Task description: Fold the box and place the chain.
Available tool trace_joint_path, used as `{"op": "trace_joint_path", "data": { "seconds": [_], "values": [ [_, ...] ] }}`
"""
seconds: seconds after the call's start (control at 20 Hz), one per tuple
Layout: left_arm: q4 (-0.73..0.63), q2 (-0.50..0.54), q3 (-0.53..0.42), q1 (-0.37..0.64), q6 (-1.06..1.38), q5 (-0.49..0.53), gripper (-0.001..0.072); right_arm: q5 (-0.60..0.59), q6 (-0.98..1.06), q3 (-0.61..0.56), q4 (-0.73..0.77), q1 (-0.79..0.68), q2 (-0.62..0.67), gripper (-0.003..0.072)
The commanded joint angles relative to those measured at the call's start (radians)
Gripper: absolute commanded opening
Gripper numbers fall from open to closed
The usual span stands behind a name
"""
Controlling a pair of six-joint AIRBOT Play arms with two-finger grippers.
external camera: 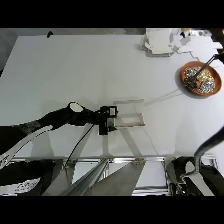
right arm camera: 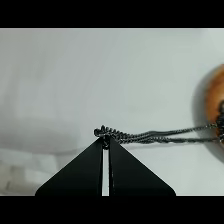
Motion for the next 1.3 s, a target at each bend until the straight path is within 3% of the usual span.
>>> {"op": "trace_joint_path", "data": {
  "seconds": [0.0,0.45,0.85,1.0,1.25],
  "values": [
    [0.000,0.001,-0.001,0.000,0.000,0.000,0.0136,0.060,-0.003,0.000,0.021,0.123,0.060,0.0018],
    [0.000,0.001,-0.001,0.000,0.000,0.000,0.0136,0.076,0.035,-0.001,0.019,0.431,0.078,0.0018],
    [0.000,0.001,-0.001,0.000,0.000,0.000,0.0136,-0.002,0.054,-0.007,0.020,0.570,0.072,0.0018],
    [0.000,0.001,-0.001,0.000,0.000,0.000,0.0136,-0.029,0.054,-0.104,0.021,0.622,0.072,0.0018],
    [0.000,0.001,-0.001,0.000,0.000,0.000,0.0136,-0.224,0.039,-0.388,0.014,0.763,0.048,0.0018]
  ]
}}
